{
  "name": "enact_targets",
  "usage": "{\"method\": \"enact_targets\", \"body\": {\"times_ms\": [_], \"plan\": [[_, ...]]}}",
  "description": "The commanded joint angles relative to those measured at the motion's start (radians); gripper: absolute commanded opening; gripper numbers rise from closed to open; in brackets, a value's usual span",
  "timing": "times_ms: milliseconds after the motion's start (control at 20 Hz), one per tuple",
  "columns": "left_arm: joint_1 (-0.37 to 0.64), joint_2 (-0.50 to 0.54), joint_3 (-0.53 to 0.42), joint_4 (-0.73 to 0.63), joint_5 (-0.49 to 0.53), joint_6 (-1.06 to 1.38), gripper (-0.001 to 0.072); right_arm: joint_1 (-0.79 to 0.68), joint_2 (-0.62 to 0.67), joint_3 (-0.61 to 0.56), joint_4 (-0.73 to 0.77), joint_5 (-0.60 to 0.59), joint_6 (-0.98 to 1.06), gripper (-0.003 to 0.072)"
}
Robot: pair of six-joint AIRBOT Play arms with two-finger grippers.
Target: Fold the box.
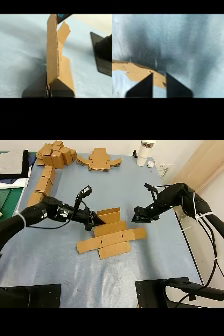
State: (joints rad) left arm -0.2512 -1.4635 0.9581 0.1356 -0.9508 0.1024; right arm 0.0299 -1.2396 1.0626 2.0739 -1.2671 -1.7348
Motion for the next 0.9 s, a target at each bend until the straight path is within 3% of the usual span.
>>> {"method": "enact_targets", "body": {"times_ms": [0, 200, 500, 850], "plan": [[-0.027, 0.112, -0.132, -0.077, 0.153, 0.232, 0.0008, -0.011, 0.0, 0.023, 0.001, 0.052, 0.018, 0.0001], [-0.086, 0.142, -0.188, -0.045, 0.161, 0.295, 0.0008, -0.01, 0.0, 0.023, 0.015, 0.144, 0.018, 0.0004], [-0.19, 0.142, -0.188, 0.018, 0.239, 0.303, 0.0008, -0.01, 0.0, 0.023, 0.018, 0.153, 0.018, 0.0003], [-0.196, 0.142, -0.213, 0.013, 0.245, 0.302, 0.0008, 0.002, 0.0, 0.023, 0.017, 0.148, 0.018, 0.0004]]}}
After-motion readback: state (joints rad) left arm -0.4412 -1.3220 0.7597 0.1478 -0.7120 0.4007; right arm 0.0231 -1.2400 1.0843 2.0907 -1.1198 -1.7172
